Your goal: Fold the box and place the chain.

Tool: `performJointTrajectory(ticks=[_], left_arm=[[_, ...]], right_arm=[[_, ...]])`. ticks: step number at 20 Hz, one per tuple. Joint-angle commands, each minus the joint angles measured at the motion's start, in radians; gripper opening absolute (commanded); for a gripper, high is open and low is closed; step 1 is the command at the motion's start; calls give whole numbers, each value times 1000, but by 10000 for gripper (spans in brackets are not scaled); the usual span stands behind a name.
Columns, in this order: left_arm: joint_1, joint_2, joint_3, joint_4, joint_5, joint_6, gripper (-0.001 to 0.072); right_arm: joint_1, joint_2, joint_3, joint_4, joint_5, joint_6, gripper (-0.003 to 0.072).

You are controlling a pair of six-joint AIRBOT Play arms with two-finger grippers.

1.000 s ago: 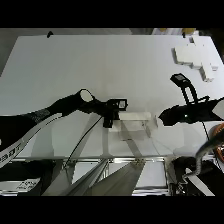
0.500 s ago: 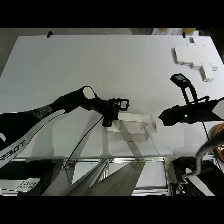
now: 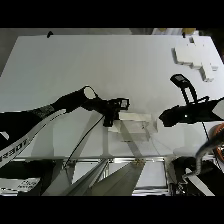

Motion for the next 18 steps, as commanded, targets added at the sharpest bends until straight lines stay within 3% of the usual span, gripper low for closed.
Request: performJointTrajectory(ticks=[1, 3, 4, 5, 13, 18], left_arm=[[0, -1, 1, -1, 1, 0, 10], [0, -1, 1, -1, 0, 0, 10], [0, -1, 1, -1, -1, 0, 10], [0, -1, 1, -1, -1, 0, 10], [0, -1, 1, -1, -2, 0, 10], [0, -1, 1, -1, -2, 0, 10]], right_arm=[[1, 1, 1, 1, 3, -27, 198], [1, 1, 1, 1, 12, -80, 164], [1, 1, 1, 4, 23, -110, 66], [1, 1, 0, 5, 28, -134, 14], [78, 6, -45, -14, 50, -156, 14], [172, 87, -94, -26, 45, -259, 14]])
